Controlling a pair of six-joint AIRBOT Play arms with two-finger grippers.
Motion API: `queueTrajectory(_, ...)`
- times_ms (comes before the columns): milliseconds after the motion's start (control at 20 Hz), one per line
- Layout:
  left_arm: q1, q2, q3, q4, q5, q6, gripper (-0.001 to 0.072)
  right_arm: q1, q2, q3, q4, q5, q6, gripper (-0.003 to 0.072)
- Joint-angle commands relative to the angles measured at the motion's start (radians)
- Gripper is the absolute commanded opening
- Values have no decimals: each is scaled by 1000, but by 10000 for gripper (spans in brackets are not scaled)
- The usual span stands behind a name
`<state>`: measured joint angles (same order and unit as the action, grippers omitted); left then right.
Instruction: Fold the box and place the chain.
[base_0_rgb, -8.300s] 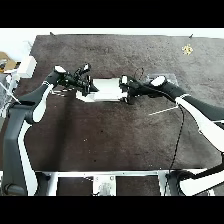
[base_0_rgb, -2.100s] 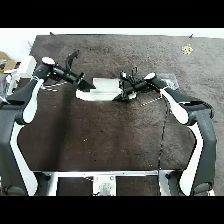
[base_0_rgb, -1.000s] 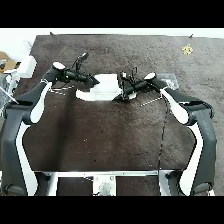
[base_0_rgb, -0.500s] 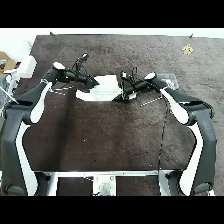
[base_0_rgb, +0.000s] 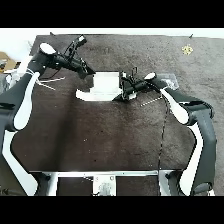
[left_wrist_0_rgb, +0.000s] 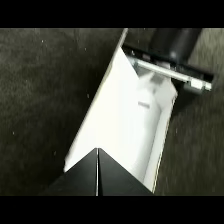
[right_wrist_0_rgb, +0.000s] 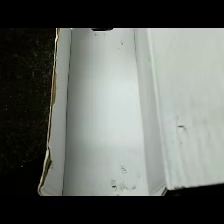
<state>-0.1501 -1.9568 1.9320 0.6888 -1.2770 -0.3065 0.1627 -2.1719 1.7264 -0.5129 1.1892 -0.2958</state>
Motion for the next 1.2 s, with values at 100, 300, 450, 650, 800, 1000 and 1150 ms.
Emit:
queueTrajectory(100, -9, 19, -31, 201, -127, 39, 239, 0, 0, 0, 1, 0, 0, 457)
queueTrajectory(300, -13, 2, -189, 211, -52, 313, 630, 0, 0, 0, 1, 0, 0, 456)
queueTrajectory(450, -13, 2, -278, 173, 51, 431, 665, 0, 0, 0, 1, 0, 1, 456)
queueTrajectory(650, -24, -4, -292, 151, 97, 431, 682, 0, 0, 0, 1, 0, 0, 457)
queueTrajectory(800, -48, -12, -292, 146, 111, 428, 680, 0, 0, 0, 1, 0, 0, 456)
queueTrajectory(1000, -71, -12, -292, 154, 151, 427, 631, 0, 0, 0, 1, 0, 0, 456)
queueTrajectory(1150, -70, -12, -292, 189, 160, 427, 631, 0, 0, 0, 1, 0, 0, 456)
